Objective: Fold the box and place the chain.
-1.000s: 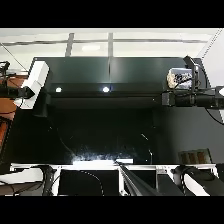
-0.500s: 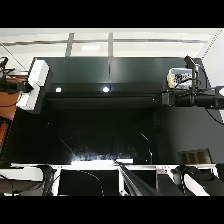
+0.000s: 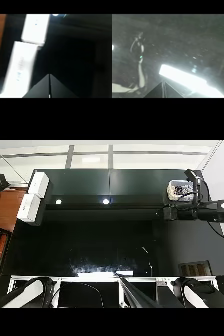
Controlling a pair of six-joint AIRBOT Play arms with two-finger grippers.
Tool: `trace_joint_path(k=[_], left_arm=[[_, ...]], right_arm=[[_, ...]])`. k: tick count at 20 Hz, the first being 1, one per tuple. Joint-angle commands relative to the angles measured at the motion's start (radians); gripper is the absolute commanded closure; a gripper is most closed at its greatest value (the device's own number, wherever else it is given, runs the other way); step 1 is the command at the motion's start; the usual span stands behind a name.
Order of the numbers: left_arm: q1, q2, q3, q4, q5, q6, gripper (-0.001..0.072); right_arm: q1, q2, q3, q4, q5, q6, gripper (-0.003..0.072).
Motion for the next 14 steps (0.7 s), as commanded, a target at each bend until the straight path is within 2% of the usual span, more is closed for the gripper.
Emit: trace_joint_path(k=[1,4,6,9,14], left_arm=[[-0.111,0.225,-0.142,-0.027,0.026,-0.082,0.0686],[-0.282,0.406,-0.397,-0.010,0.148,-0.081,0.0686],[-0.358,0.454,-0.502,0.028,0.175,-0.080,0.0685],[-0.383,0.458,-0.540,0.019,0.171,-0.080,0.0683],[-0.383,0.457,-0.540,0.022,0.171,-0.080,0.0682]], right_arm=[[0.001,0.089,-0.019,-0.157,-0.028,0.091,0.0643],[0.000,0.187,-0.154,-0.231,-0.231,0.166,0.0643],[0.000,0.192,-0.211,-0.297,-0.314,0.209,0.0643],[0.000,0.192,-0.212,-0.311,-0.306,0.208,0.0644],[0.000,0.192,-0.212,-0.311,-0.306,0.208,0.0644]])
